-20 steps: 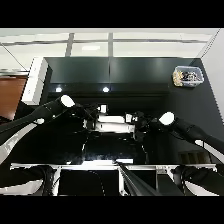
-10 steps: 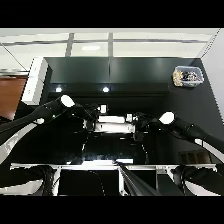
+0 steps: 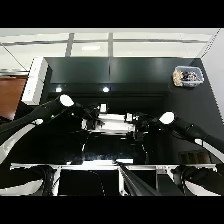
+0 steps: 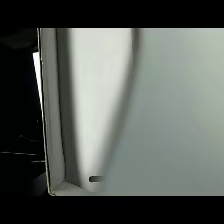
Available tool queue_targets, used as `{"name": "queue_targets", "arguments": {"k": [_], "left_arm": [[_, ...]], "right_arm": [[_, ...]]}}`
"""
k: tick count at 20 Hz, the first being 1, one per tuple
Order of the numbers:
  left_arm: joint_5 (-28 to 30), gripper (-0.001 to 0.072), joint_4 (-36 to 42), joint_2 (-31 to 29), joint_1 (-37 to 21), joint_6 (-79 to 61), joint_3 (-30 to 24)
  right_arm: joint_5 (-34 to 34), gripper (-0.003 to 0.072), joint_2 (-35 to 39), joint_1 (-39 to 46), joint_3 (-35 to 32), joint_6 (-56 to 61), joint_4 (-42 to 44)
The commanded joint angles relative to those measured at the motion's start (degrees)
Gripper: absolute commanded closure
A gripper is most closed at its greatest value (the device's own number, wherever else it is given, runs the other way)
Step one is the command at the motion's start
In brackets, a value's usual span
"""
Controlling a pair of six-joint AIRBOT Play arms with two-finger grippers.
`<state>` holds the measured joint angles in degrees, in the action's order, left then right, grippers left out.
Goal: Fold the box and place the chain.
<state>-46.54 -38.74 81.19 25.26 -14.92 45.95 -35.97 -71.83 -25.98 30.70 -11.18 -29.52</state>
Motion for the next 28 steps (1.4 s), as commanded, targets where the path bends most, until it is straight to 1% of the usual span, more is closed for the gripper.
{"name": "queue_targets", "arguments": {"k": [1, 2, 3, 5, 6, 7, 8, 9, 10, 11, 12, 13, 14, 16, 17, 18, 19, 20, 21, 22, 24, 26, 28], "left_arm": [[0.0, 0.0238, -0.7, -4.0, -0.5, 4.5, 0.0], [-0.6, 0.0205, -2.4, -5.8, -0.9, 7.3, 0.0], [-1.6, 0.0204, -5.3, -8.0, -1.4, 11.6, 0.0], [-7.0, 0.0215, -11.2, -12.6, -2.1, 21.5, 0.0], [-9.9, 0.0240, -14.1, -14.9, -2.1, 26.3, -0.1], [-12.9, 0.0354, -17.1, -16.9, -2.0, 31.8, -0.1], [-15.9, 0.0541, -19.5, -18.4, -2.1, 36.3, -0.1], [-19.1, 0.0688, -21.1, -19.6, -2.1, 39.4, -0.1], [-21.6, 0.0685, -20.2, -20.0, -2.0, 42.2, -0.3], [-22.1, 0.0686, -16.1, -20.0, -1.6, 46.5, -1.3], [-21.5, 0.0685, -10.9, -20.0, -0.8, 47.1, -3.1], [-19.0, 0.0685, -6.4, -20.0, 0.6, 45.7, -5.2], [-14.6, 0.0685, -3.2, -20.0, 1.9, 44.7, -7.0], [-1.0, 0.0685, 2.0, -19.9, 3.9, 44.7, -9.5], [6.4, 0.0683, 5.3, -19.6, 4.3, 44.7, -10.2], [12.1, 0.0683, 8.7, -19.1, 4.4, 44.7, -10.2], [16.0, 0.0683, 10.8, -18.5, 4.4, 44.5, -10.0], [19.2, 0.0683, 11.2, -17.8, 4.4, 44.2, -9.8], [21.1, 0.0683, 10.8, -16.7, 4.4, 44.2, -9.6], [21.5, 0.0683, 10.2, -15.1, 4.2, 43.5, -9.1], [20.4, 0.0684, 7.5, -11.4, 4.2, 43.5, -7.6], [15.5, 0.0685, 2.4, -7.4, 4.2, 43.7, -5.0], [10.2, 0.0684, -0.4, -3.9, 4.2, 43.8, -2.1]], "right_arm": [[0.0, 0.0275, 0.0, 0.0, 0.0, -0.1, 0.0], [0.0, 0.0275, 0.0, 0.0, 0.0, -0.1, 0.0], [0.0, 0.0275, 0.0, 0.0, 0.0, -0.1, -0.1], [-0.3, 0.0275, 0.0, 0.0, 0.0, -0.3, -0.1], [-0.6, 0.0275, 0.0, 0.0, 0.0, -0.6, -0.1], [-1.2, 0.0275, 0.0, 0.0, 0.0, -0.9, -0.3], [-1.4, 0.0275, 0.0, 0.0, 0.0, -1.2, -0.5], [-1.6, 0.0275, 0.0, 0.0, 0.0, -1.3, -0.6], [-1.6, 0.0275, 0.0, 0.0, 0.0, -1.3, -0.5], [-1.6, 0.0275, 0.0, 0.0, 0.0, -1.3, -0.5], [-1.6, 0.0275, 0.0, 0.0, 0.0, -1.3, -0.5], [-1.6, 0.0275, 0.0, 0.0, 0.0, -1.3, -0.5], [-1.5, 0.0275, 0.0, 0.0, 0.0, -1.3, -0.5], [-1.5, 0.0275, 0.0, 0.0, 0.0, -1.3, -0.5], [-1.5, 0.0275, 0.0, 0.0, 0.0, -1.3, -0.5], [-1.5, 0.0275, 0.0, 0.0, 0.0, -1.3, -0.5], [-1.5, 0.0275, 0.0, 0.0, 0.0, -1.3, -0.5], [-1.5, 0.0275, 0.0, 0.0, 0.0, -1.3, -0.5], [-1.5, 0.0275, 0.0, 0.0, 0.0, -1.3, -0.5], [-1.5, 0.0275, 0.0, 0.0, 0.0, -1.3, -0.5], [-1.5, 0.0275, 0.0, 0.0, 0.0, -1.3, -0.5], [-1.5, 0.0275, 0.0, 0.0, 0.0, -1.3, -0.5], [-1.5, 0.0275, 0.0, 0.0, 0.0, -1.3, -0.5]]}}
